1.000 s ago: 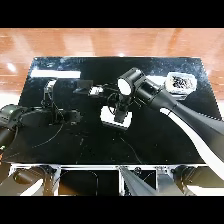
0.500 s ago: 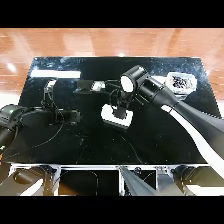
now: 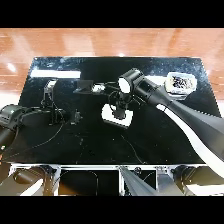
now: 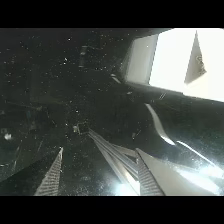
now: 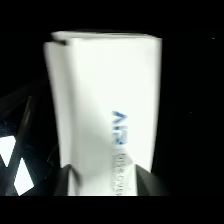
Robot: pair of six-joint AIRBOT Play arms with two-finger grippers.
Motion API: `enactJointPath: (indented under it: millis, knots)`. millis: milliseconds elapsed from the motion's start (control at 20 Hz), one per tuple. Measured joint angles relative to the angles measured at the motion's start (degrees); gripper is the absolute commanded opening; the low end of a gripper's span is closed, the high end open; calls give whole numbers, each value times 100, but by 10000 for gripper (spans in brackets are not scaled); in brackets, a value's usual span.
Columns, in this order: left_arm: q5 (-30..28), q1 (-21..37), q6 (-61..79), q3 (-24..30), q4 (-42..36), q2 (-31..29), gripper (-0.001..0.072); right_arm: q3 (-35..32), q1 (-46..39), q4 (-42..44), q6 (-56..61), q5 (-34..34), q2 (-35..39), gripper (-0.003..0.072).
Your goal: Fold the box and place the chain.
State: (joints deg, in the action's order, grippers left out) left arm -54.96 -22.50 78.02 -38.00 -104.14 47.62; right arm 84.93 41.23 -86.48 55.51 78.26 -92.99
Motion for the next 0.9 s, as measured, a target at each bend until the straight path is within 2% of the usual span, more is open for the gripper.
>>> enactJointPath:
  millis: [150, 250, 350, 700, 800, 900]
  knots:
    - [0, 0, 0, 0, 15, 4, 554, 2, -2, -24, 0, 66, 2, 432]
    - [0, 0, 0, 0, 15, 4, 555, 7, -2, -22, 0, 92, 17, 334]
    - [0, 0, 0, 0, 15, 4, 555, 7, -2, -17, 0, 103, 35, 306]
    - [0, 0, 0, 0, 15, 4, 555, 7, -9, -28, -2, 120, 101, 304]
    - [0, 0, 0, 0, 15, 4, 554, 7, -13, -50, -2, 125, 111, 174]
    - [0, 0, 0, 0, 15, 4, 555, 9, -13, -57, -2, 127, 129, 174]
